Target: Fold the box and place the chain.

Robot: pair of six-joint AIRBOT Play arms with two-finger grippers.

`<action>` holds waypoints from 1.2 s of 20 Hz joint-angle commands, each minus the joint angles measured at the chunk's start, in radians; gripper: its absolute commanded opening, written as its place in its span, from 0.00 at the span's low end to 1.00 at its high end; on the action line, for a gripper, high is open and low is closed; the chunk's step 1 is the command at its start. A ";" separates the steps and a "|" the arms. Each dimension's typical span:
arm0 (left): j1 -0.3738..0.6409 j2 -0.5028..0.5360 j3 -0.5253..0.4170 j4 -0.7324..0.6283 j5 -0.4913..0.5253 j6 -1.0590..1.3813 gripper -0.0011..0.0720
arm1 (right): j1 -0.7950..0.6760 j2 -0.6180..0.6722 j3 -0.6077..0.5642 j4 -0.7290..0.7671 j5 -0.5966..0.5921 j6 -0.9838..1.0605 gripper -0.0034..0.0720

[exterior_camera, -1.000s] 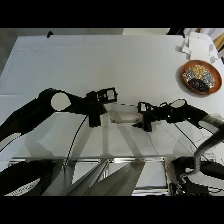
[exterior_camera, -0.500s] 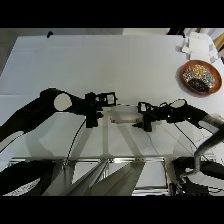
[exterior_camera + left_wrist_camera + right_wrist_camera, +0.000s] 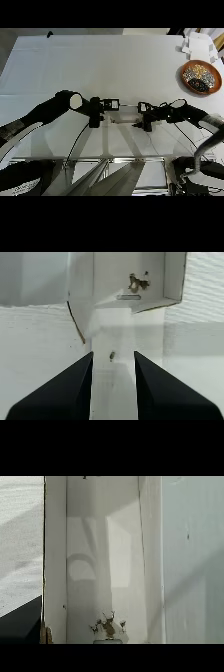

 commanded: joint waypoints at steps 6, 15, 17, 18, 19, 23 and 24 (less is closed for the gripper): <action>-0.005 -0.076 0.001 -0.069 0.052 0.070 0.49 | 0.000 0.000 0.000 0.000 0.000 0.000 0.44; -0.054 -0.077 0.001 -0.163 0.024 0.217 0.37 | 0.000 0.000 0.000 0.000 0.000 0.000 0.44; -0.055 -0.077 0.001 -0.168 0.048 0.216 0.21 | 0.000 0.000 0.000 0.000 0.000 0.000 0.44; -0.055 -0.077 0.001 -0.175 0.066 0.214 0.16 | 0.000 0.000 0.000 0.000 0.000 0.000 0.44; -0.055 -0.077 0.001 -0.182 0.086 0.214 0.13 | 0.000 0.000 0.000 0.000 0.000 0.000 0.44; -0.073 -0.077 0.001 -0.203 0.115 0.214 0.13 | 0.000 0.000 0.000 0.000 0.000 0.000 0.44; -0.078 -0.077 0.001 -0.204 0.117 0.214 0.12 | 0.000 0.000 0.000 0.000 0.000 0.000 0.44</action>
